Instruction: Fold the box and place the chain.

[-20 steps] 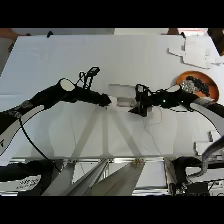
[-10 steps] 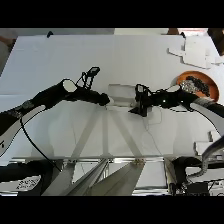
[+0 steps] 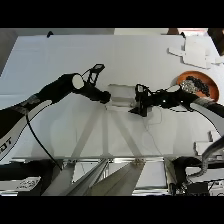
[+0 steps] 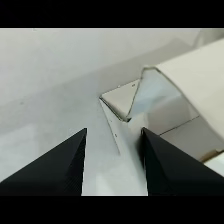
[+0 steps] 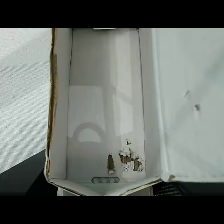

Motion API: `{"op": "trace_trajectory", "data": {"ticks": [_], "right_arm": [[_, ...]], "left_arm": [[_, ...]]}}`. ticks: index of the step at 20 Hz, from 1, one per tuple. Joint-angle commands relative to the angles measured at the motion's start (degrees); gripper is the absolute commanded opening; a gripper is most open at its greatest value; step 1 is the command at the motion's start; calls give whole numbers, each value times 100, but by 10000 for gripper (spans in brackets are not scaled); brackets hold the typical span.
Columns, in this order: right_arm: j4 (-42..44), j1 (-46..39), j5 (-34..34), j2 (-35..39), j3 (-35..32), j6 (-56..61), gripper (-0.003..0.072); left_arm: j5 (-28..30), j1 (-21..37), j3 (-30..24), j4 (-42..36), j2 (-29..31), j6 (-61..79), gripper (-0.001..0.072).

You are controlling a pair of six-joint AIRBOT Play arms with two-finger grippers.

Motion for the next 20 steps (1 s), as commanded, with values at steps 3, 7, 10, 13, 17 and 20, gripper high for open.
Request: {"op": "trace_trajectory", "data": {"ticks": [3,7,10,13,17,20], "right_arm": [[2,0,2,-2,2,2,503],[2,0,2,-2,4,2,503],[2,0,2,-2,2,2,503],[2,0,2,-2,2,2,503],[2,0,2,-2,4,2,503],[2,0,2,-2,2,2,503]], "left_arm": [[-796,-400,828,925,-505,-1231,388],[-1209,-472,925,1473,-573,-2168,378],[-1366,-511,925,1467,-627,-2247,344],[-1231,-570,925,1440,-634,-2549,330],[-1215,-638,925,1456,-634,-2964,330],[-1130,-763,953,1506,-634,-3091,330]]}}
